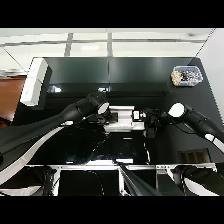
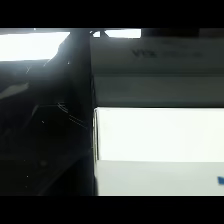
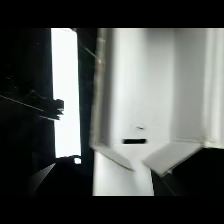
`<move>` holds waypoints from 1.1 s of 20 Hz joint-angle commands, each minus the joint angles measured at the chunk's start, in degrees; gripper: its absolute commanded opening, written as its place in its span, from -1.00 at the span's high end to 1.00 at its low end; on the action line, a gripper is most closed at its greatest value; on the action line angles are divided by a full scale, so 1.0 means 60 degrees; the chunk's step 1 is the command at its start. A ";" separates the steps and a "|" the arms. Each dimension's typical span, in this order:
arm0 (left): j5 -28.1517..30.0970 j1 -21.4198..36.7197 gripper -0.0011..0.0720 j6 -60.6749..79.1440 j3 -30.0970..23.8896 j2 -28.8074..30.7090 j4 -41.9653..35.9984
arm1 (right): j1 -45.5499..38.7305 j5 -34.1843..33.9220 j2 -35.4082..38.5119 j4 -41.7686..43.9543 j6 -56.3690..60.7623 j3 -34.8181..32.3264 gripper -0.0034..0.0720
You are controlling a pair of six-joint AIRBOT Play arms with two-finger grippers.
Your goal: Fold the box and place the chain.
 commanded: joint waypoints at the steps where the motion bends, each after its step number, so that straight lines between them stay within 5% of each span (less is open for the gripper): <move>1: -0.0091 0.0000 0.90 0.0051 0.0000 0.0000 0.0117 | 0.0018 -0.0692 -0.0036 0.0055 0.0102 0.0004 -0.89; 5: -0.0076 0.0000 0.89 0.0055 0.0000 0.0000 0.0117 | 0.0018 -0.1333 -0.0066 0.0641 -0.0033 0.0004 -0.88; 8: -0.0076 0.0000 0.89 0.0058 0.0000 0.0000 0.0113 | 0.0022 -0.0991 -0.0084 0.1086 -0.0441 0.0004 -0.14; 9: -0.0073 0.0000 0.89 0.0058 0.0000 0.0000 0.0113 | 0.0025 -0.0794 -0.0087 0.1133 -0.0441 0.0004 0.36; 10: -0.0076 0.0000 0.89 0.0058 0.0000 0.0000 0.0113 | 0.0025 -0.0670 -0.0087 0.1220 -0.0433 0.0004 0.43; 17: -0.0044 0.0000 0.89 0.0055 0.0000 0.0000 0.0098 | 0.0492 -0.0652 -0.0714 0.2980 -0.0430 0.0000 0.43; 18: -0.0044 0.0000 0.89 0.0055 0.0000 0.0000 0.0098 | 0.0594 -0.0841 -0.0801 0.2998 -0.0423 0.0000 0.36; 20: -0.0044 0.0000 0.89 0.0055 0.0000 0.0000 0.0098 | 0.0586 -0.1064 -0.0816 0.3024 -0.0313 0.0004 -0.10; 21: -0.0044 0.0000 0.89 0.0055 0.0000 0.0000 0.0098 | 0.0517 -0.0969 -0.0816 0.2987 -0.0313 0.0004 0.31; 22: -0.0047 0.0000 0.89 0.0055 0.0000 0.0000 0.0098 | 0.0463 -0.0860 -0.0816 0.2991 -0.0310 0.0004 0.47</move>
